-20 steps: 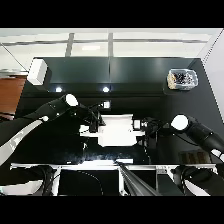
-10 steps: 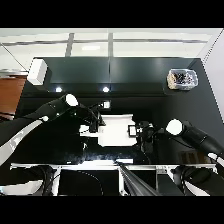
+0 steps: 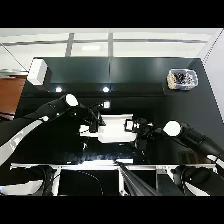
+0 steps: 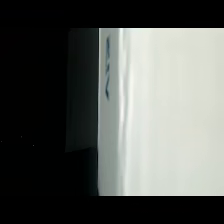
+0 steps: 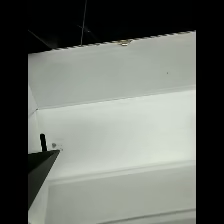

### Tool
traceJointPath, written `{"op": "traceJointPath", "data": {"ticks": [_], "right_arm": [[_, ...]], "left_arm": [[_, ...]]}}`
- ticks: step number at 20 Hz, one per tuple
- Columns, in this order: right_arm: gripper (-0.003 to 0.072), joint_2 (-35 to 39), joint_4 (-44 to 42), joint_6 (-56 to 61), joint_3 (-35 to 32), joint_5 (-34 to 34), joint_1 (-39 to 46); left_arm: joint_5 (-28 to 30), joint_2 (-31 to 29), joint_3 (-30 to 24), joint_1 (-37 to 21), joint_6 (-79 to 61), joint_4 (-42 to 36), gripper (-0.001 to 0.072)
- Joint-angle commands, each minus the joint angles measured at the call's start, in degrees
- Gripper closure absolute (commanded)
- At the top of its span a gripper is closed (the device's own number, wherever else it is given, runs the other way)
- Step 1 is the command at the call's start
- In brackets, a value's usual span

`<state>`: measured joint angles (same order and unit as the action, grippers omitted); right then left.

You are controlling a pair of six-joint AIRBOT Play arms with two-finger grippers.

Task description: Fold the box and place the chain.

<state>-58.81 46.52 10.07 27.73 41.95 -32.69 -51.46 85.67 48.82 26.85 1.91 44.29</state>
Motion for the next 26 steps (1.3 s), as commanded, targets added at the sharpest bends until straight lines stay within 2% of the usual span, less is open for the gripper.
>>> {"op": "traceJointPath", "data": {"ticks": [1,7,11,19,26], "right_arm": [[-0.0019,0.6,2.5,4.1,2.4,-1.2,0.6],[-0.0018,1.6,6.3,5.4,4.9,-1.0,4.6],[-0.0018,2.6,5.5,5.1,4.9,0.3,6.9],[-0.0017,-1.1,-8.2,-8.8,4.5,1.1,7.6],[-0.0017,-5.1,-11.1,-11.4,4.5,2.9,9.2]], "left_arm": [[0.0,0.0,0.0,0.0,0.0,0.0,0.0679],[0.0,0.0,0.0,0.0,0.0,0.0,0.0679],[0.0,0.0,0.0,0.0,0.0,0.0,0.0679],[0.0,0.0,0.0,0.0,0.0,0.0,0.0679],[0.0,0.0,0.0,0.0,0.0,0.0,0.0679]]}}
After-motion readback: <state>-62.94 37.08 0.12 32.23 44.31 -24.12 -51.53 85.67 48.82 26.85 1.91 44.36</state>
